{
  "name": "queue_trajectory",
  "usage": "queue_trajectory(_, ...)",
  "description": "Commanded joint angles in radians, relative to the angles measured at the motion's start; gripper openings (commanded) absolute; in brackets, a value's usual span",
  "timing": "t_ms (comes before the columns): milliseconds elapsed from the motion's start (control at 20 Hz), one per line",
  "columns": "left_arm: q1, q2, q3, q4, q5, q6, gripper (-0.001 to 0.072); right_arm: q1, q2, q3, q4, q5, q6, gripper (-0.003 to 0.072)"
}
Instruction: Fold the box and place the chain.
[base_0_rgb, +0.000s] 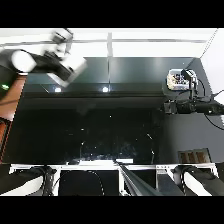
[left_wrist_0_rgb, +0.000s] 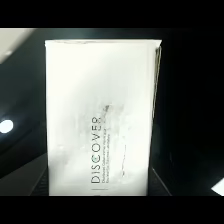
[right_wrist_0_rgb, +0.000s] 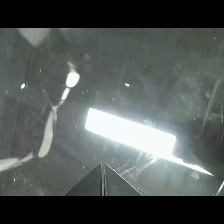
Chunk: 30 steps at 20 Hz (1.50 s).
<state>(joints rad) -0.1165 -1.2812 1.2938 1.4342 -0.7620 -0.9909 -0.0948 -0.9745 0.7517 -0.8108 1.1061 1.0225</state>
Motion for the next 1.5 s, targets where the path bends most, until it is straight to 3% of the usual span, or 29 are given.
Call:
queue_trajectory(0,0.282,-0.066,0.044,-0.091,0.193,-0.070,0.0395,0.000,0.000,0.000,0.035,-0.039,0.011,0.0015)
queue_trajectory(150,0.425,-0.249,0.165,-0.143,0.118,-0.097,0.0396,0.000,0.000,0.000,0.055,-0.054,0.011,0.0015)
queue_trajectory(300,0.499,-0.441,0.317,-0.190,0.025,-0.097,0.0396,0.000,0.000,0.000,0.055,-0.052,0.011,0.0015)
queue_trajectory(650,0.483,-0.729,0.540,-0.189,-0.077,-0.071,0.0396,0.003,0.000,0.000,0.108,-0.054,0.018,0.0015)
queue_trajectory(750,0.471,-0.763,0.576,-0.191,-0.077,-0.072,0.0405,0.013,0.000,0.000,0.108,-0.052,0.019,0.0015)
queue_trajectory(800,0.465,-0.765,0.590,-0.191,-0.079,-0.072,0.0470,0.018,0.000,0.000,0.108,-0.053,0.018,0.0015)
queue_trajectory(850,0.457,-0.760,0.620,-0.189,-0.096,-0.074,0.0709,0.024,0.000,0.000,0.108,-0.054,0.018,0.0015)
queue_trajectory(1000,0.436,-0.738,0.811,-0.162,-0.249,-0.130,0.0716,0.024,0.000,0.000,0.122,-0.056,0.018,0.0015)
queue_trajectory(1100,0.425,-0.667,0.873,-0.170,-0.296,-0.212,0.0699,0.024,0.000,0.000,0.130,-0.056,0.016,0.0015)
queue_trajectory(1150,0.419,-0.610,0.855,-0.172,-0.299,-0.252,0.0589,0.024,0.000,0.000,0.130,-0.056,0.010,0.0015)
queue_trajectory(1250,0.402,-0.461,0.762,-0.182,-0.315,-0.277,0.0048,0.024,0.000,0.000,0.133,-0.045,-0.009,0.0015)
queue_trajectory(1450,0.341,-0.163,0.496,-0.315,-0.421,-0.289,0.0022,0.048,0.032,0.000,0.159,0.018,-0.081,0.0013)
